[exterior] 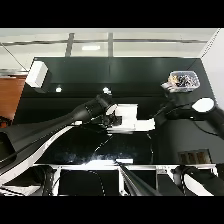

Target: Fold the box and place the chain.

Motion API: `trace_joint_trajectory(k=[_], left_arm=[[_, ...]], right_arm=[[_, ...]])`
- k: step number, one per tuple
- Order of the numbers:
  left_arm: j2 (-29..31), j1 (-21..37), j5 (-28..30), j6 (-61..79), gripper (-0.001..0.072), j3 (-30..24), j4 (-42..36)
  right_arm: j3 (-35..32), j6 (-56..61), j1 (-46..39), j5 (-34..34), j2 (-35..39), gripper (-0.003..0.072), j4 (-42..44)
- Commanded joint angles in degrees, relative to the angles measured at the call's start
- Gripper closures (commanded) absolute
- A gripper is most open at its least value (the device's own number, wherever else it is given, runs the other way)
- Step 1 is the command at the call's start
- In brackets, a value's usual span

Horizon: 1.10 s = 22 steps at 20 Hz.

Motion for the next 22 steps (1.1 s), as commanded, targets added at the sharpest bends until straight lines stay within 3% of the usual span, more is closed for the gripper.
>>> trace_joint_trajectory(k=[1, 3, 7, 10, 20, 21, 22], left_arm=[[0.0, 0.0, -1.0, 0.0, 0.0682, 0.0, 0.0], [0.0, 0.0, -1.0, 0.0, 0.0682, 0.0, 0.0], [0.0, 0.0, -1.0, 0.0, 0.0681, 0.0, 0.0], [0.0, 0.0, -1.0, 0.0, 0.0682, 0.0, 0.0], [0.0, 0.0, -1.0, 0.0, 0.0681, 0.0, 0.0], [0.0, 0.0, -1.0, 0.0, 0.0681, 0.0, 0.0], [0.0, 0.0, -1.0, 0.0, 0.0681, 0.0, 0.0]], right_arm=[[-3.8, 22.7, -13.8, -3.8, 0.9, 0.0675, 1.7], [-5.7, 25.3, -14.9, -0.2, -1.4, 0.0675, 3.0], [-5.9, 23.6, -9.1, 7.6, -9.8, 0.0674, 4.9], [-5.9, 15.6, -3.5, 9.3, -13.8, 0.0674, 14.5], [-1.0, 12.0, 0.1, 15.6, -14.1, 0.0668, 17.5], [-0.2, 11.8, 0.1, 16.5, -14.1, 0.0657, 17.5], [0.5, 11.8, 0.1, 16.9, -14.1, 0.0484, 17.5]])
